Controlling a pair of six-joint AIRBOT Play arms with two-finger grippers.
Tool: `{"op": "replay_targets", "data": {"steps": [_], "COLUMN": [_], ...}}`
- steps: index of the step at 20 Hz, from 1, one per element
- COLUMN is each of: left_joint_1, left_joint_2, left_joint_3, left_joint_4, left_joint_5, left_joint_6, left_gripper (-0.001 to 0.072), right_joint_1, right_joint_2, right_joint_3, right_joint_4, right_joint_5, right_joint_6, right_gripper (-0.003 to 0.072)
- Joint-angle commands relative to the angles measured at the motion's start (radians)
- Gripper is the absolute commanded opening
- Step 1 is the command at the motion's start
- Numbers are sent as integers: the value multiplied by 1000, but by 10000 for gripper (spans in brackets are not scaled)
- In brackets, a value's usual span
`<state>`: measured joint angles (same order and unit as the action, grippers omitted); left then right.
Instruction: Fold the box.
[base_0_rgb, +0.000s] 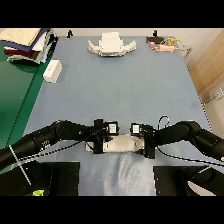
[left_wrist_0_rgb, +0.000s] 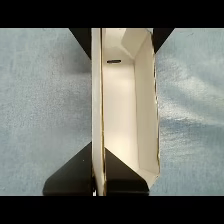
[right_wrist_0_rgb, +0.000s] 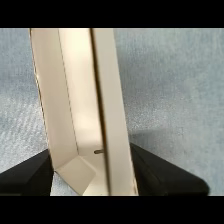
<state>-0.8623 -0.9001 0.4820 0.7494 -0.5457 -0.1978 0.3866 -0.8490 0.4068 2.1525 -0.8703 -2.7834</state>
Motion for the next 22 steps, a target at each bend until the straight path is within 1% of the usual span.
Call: {"op": "replay_targets", "data": {"steps": [1,6,11,15,22], "left_joint_1": [-1,-1,0,0,0], "left_joint_2": [3,2,2,2,2], "left_joint_3": [13,16,16,16,15], "left_joint_4": [-33,-33,-31,-32,-32], "left_joint_5": [-15,-61,-56,-56,-57], "left_joint_6": [-1,-1,0,-1,-1], "left_gripper": [15,15,15,15,15], "right_joint_1": [0,0,0,0,0], "right_joint_2": [1,1,0,-22,-23], "right_joint_3": [1,1,1,-14,-28], "right_joint_4": [-1,-2,-43,-41,-36], "right_joint_5": [-2,-2,-2,14,55], "right_joint_6": [11,11,11,11,7], "right_gripper": [714,713,713,713,712]}}
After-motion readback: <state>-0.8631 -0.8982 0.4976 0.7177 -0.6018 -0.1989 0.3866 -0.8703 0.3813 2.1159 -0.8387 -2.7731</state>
